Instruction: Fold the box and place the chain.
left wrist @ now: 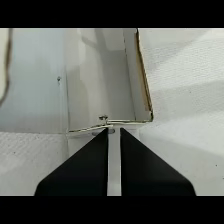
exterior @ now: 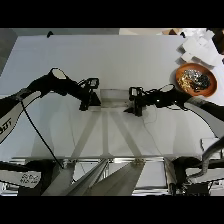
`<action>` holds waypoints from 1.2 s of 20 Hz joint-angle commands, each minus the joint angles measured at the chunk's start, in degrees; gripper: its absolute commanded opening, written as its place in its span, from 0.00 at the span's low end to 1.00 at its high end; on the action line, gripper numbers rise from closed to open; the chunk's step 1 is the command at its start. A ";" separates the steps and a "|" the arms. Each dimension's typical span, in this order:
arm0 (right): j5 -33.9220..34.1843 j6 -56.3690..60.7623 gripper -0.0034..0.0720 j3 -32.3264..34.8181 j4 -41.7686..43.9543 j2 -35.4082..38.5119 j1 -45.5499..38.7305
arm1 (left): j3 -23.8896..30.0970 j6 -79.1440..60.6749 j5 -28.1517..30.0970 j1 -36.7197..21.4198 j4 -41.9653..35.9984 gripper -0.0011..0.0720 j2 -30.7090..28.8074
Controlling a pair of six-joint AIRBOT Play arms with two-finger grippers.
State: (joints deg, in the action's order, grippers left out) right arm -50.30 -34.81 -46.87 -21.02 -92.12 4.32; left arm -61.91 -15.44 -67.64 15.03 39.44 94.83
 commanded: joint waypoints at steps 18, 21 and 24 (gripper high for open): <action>-0.04 0.00 0.54 -0.02 0.02 0.00 0.00 | 0.02 0.44 1.81 0.07 -3.87 0.17 0.09; -0.04 0.00 0.54 -0.02 0.02 0.00 0.00 | 0.02 0.46 1.40 0.07 -3.54 0.08 -1.18; -0.04 0.00 0.54 -0.02 0.02 0.00 0.00 | 0.02 0.52 1.31 0.04 1.07 0.08 -4.55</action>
